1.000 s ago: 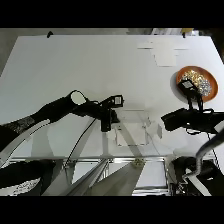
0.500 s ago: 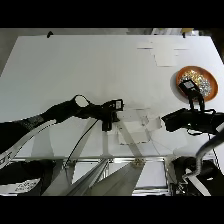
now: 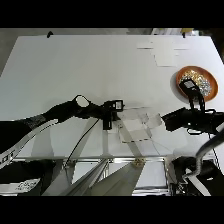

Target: Fold the box and place the chain.

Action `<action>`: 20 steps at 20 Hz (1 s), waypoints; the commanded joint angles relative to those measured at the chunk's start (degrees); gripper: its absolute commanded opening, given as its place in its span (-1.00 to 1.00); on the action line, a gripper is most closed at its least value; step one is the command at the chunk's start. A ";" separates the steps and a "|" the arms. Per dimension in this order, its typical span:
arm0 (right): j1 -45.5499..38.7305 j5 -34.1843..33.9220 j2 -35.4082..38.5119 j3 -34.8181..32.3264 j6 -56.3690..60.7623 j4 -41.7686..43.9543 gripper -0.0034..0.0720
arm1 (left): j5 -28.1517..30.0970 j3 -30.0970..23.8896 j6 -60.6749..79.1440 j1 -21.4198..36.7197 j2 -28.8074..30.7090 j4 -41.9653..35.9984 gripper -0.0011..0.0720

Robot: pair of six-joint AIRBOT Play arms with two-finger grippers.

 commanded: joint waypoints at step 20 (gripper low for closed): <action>0.04 -0.57 0.04 0.04 0.02 0.00 -0.05 | -9.60 9.68 -0.79 4.00 -5.73 7.41 -0.97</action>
